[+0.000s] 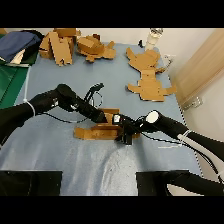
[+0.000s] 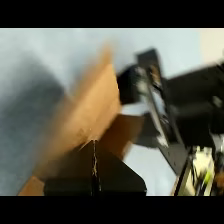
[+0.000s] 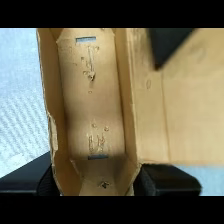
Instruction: Fold the box.
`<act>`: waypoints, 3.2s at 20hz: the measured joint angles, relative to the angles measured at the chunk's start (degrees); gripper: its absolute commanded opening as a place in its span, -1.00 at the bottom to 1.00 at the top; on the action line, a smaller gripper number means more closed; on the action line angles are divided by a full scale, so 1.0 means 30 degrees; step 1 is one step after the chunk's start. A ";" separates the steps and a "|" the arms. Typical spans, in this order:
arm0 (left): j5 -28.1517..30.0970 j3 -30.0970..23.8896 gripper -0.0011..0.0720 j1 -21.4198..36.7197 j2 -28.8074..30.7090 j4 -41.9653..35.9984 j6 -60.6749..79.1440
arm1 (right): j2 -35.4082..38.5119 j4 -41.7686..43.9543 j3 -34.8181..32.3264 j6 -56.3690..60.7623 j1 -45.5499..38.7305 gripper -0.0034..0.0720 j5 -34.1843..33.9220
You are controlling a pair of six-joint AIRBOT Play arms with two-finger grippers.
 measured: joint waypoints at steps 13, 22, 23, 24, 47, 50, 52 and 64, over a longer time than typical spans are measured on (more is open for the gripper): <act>-0.0109 -0.3512 0.77 -0.0313 0.6870 1.1344 0.8211 | 0.0000 0.0007 0.0000 0.0007 0.0000 0.53 0.0007; 0.2594 -0.4605 0.77 -0.2047 0.5115 0.9799 0.8976 | 0.0000 0.0007 0.0000 0.0007 0.0000 0.53 0.0007; 0.2929 -0.4619 0.77 -0.2135 0.4947 0.9595 0.8976 | -0.0007 0.0000 0.0000 0.0007 0.0000 0.53 0.0007; 0.3235 -0.4626 0.77 -0.2208 0.4787 0.9471 0.8976 | -0.0007 0.0000 0.0000 0.0007 0.0000 0.53 0.0007; 0.4940 -0.4663 -0.72 -0.2739 0.4204 0.8189 0.9049 | -0.0007 0.0007 0.0000 0.0007 -0.0029 0.53 0.0015; 0.4998 -0.4663 -0.72 -0.2739 0.4204 0.7715 0.9129 | 0.0000 0.0000 0.0000 0.0007 -0.0029 0.53 0.0022; 0.5078 -0.4656 -0.72 -0.2739 0.4204 0.7359 0.9377 | -0.0007 0.0007 0.0000 0.0007 -0.0029 0.53 0.0015; 0.5785 -0.4656 -0.28 -0.3446 0.3789 0.6499 0.9836 | -0.0007 -0.0007 0.0000 0.0000 -0.0029 0.53 0.0022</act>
